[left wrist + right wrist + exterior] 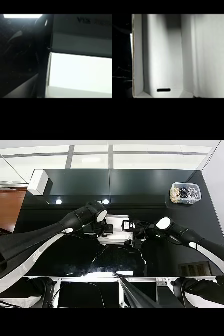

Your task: Fold the box and place the chain.

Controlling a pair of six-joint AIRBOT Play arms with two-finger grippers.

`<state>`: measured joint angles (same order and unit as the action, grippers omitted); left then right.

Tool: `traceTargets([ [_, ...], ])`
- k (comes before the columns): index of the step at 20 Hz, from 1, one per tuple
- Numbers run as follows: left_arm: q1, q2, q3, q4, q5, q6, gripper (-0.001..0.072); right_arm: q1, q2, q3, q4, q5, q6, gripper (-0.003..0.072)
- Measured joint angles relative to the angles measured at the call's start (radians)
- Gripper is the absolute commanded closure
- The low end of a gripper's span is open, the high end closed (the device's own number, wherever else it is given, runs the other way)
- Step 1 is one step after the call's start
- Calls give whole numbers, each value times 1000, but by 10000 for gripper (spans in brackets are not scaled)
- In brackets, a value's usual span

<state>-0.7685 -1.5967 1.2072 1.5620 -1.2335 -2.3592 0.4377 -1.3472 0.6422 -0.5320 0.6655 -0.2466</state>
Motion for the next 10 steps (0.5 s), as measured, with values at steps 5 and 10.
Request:
traceTargets([
  [5,0,-2,0,0,0,1,378,0,0,0,0,0,0,516],
  [10,8,-2,0,-4,-6,16,376,0,0,0,0,0,0,517],
])
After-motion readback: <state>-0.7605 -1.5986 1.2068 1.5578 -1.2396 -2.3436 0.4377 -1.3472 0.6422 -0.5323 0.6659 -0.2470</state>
